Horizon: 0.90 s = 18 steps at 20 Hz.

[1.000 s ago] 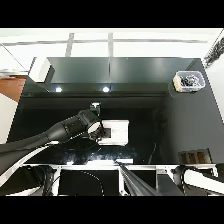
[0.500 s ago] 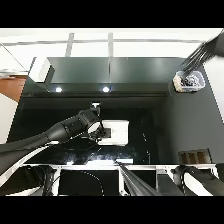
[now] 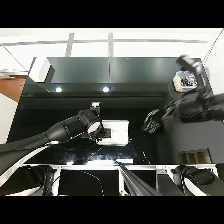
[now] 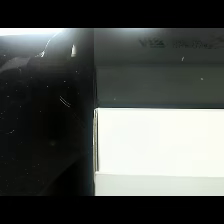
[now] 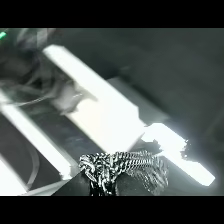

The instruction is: Fold the box and place the chain.

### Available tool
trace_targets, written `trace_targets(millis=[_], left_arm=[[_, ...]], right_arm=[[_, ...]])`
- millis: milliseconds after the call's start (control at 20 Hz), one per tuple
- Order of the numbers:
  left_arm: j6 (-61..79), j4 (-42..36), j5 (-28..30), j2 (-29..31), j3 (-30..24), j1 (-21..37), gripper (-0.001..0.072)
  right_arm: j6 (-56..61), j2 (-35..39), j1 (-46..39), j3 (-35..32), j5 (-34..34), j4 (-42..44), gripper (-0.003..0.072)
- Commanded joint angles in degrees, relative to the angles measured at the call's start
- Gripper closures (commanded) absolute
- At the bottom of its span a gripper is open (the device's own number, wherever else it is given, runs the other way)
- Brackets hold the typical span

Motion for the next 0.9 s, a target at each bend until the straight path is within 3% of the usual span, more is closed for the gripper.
trace_targets(millis=[0,250,650,850], left_arm=[[0.02,-0.17,0.2,0.02,-0.02,-0.04,0.0681],[0.02,-0.13,0.22,0.02,-0.02,-0.04,0.0681],[0.59,0.37,0.74,0.02,0.0,0.0,0.068],[0.63,0.52,0.87,0.02,0.0,0.02,0.068]], right_arm=[[0.85,-0.04,7.76,-5.57,-8.07,6.03,0.0649],[1.07,-5.9,15.72,-6.78,-19.54,7.69,0.0647],[1.05,-18.34,19.02,-6.82,-20.68,1.16,0.0646],[1.07,-20.04,20.26,-6.82,-20.94,0.85,0.0646]])
